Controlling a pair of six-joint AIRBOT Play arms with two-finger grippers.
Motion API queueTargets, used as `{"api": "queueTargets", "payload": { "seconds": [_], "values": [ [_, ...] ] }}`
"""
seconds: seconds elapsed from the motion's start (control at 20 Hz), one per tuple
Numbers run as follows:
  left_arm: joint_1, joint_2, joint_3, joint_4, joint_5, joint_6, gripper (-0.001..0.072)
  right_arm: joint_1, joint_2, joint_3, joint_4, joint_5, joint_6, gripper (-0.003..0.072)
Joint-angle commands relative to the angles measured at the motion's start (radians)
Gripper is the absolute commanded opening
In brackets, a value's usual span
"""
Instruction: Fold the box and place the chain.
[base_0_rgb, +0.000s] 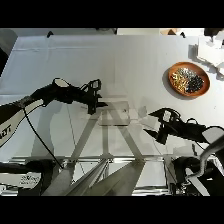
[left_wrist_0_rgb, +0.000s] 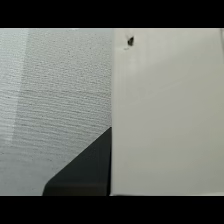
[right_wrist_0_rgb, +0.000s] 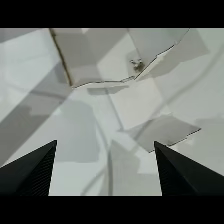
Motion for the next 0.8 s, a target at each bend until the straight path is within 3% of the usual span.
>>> {"api": "queueTargets", "payload": {
  "seconds": [0.0,0.25,0.55,0.75],
  "values": [
    [-0.001,-0.001,-0.001,0.000,0.000,0.000,0.0012,0.058,-0.004,-0.034,0.005,-0.200,-0.147,0.0689],
    [-0.001,-0.001,-0.001,0.000,0.000,0.000,0.0012,0.058,-0.137,-0.034,0.093,-0.244,-0.433,0.0690],
    [-0.001,-0.001,-0.001,0.000,0.000,0.000,0.0012,0.058,-0.310,-0.034,0.519,-0.187,-0.887,0.0692],
    [-0.001,-0.001,-0.001,0.000,0.000,0.000,0.0012,0.058,-0.366,-0.034,0.573,-0.192,-0.901,0.0692]
  ]
}}
